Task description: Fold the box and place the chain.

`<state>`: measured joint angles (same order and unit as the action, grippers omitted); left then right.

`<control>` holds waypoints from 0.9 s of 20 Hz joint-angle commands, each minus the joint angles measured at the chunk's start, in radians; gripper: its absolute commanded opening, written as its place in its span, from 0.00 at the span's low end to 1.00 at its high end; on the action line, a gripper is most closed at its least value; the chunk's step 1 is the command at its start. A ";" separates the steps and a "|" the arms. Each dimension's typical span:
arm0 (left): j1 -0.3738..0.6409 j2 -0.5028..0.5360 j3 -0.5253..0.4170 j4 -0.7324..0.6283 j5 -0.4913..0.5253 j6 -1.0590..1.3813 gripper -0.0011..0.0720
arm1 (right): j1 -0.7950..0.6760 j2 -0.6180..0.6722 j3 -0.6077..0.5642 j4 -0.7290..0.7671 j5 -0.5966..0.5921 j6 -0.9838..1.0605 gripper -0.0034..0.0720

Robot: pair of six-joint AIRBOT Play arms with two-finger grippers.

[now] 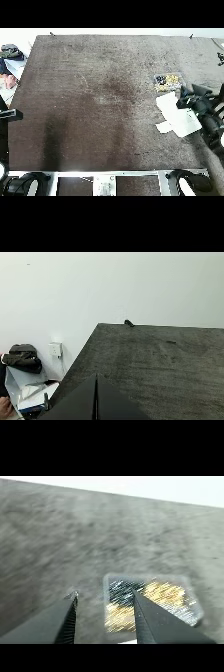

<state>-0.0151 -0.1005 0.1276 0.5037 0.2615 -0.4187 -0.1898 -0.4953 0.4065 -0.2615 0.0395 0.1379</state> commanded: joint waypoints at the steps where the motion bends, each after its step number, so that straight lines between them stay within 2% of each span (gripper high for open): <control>1: 0.000 0.000 0.000 0.000 0.000 0.000 0.03 | -0.171 -0.184 0.168 -0.003 0.186 0.018 0.55; 5: 0.000 0.000 0.000 0.000 0.000 0.000 0.03 | -0.506 -0.473 0.413 -0.063 0.642 0.087 0.55; 9: 0.000 0.000 0.000 0.000 0.000 0.000 0.03 | -0.719 -0.727 0.700 -0.336 0.951 0.272 0.55; 15: 0.000 0.000 0.000 0.000 0.000 0.000 0.03 | -0.835 -1.106 1.157 -0.583 1.380 0.443 0.55; 17: 0.000 0.000 0.000 0.000 0.000 0.000 0.03 | -0.837 -1.226 1.305 -0.678 1.476 0.494 0.55; 18: 0.000 0.000 0.000 0.000 0.000 0.000 0.03 | -0.837 -1.271 1.349 -0.694 1.484 0.500 0.55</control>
<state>-0.0151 -0.1005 0.1276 0.5037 0.2615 -0.4187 -1.0054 -1.6115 1.5745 -0.8253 1.3506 0.5598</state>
